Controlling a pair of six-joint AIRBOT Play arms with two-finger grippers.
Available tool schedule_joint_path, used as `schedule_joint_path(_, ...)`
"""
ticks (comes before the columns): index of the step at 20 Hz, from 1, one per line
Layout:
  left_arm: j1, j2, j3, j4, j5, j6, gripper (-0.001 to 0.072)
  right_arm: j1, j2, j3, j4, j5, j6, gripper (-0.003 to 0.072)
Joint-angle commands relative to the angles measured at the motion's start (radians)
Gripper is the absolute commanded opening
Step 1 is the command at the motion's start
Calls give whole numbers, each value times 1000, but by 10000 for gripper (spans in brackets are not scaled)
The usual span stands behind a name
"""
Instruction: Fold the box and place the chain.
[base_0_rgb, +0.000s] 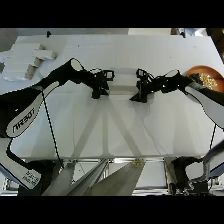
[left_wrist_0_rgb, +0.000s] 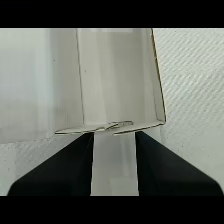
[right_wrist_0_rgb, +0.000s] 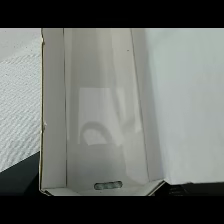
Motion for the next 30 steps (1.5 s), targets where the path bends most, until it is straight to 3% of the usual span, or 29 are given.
schedule_joint_path(1, -1, -1, 0, -6, 2, -1, 273, 1, 1, 0, 0, 0, 0, 493)
schedule_joint_path(4, -1, -1, 0, -83, 6, 0, 204, 1, 1, 0, 0, 0, 0, 493)
schedule_joint_path(11, -1, -5, 0, -137, -4, -4, 230, 1, 1, 0, 0, 0, 0, 493)
schedule_joint_path(13, -1, -7, 0, -137, -4, -5, 422, 1, 1, 0, 0, 0, 0, 493)
schedule_joint_path(16, -1, -14, -1, -136, -4, -8, 473, 1, 1, 0, 0, 0, 0, 493)
schedule_joint_path(18, -1, -23, -1, -136, -3, -12, 562, 1, 1, 0, 0, 0, 0, 493)
schedule_joint_path(20, -1, -23, -1, -136, -4, -12, 573, 1, 1, 0, 0, 0, 0, 493)
schedule_joint_path(22, 5, -23, -1, -136, -4, -13, 503, 1, 1, 0, 0, 0, 0, 493)
schedule_joint_path(24, 16, -21, -1, -135, -34, -12, 246, 1, 1, 0, 0, 0, 0, 493)
schedule_joint_path(25, 26, -20, -1, -135, -63, -12, 207, 1, 1, 0, 0, 0, 0, 493)
schedule_joint_path(30, 110, 45, -1, -135, -158, -13, 206, 1, 1, 0, 0, 0, 0, 493)
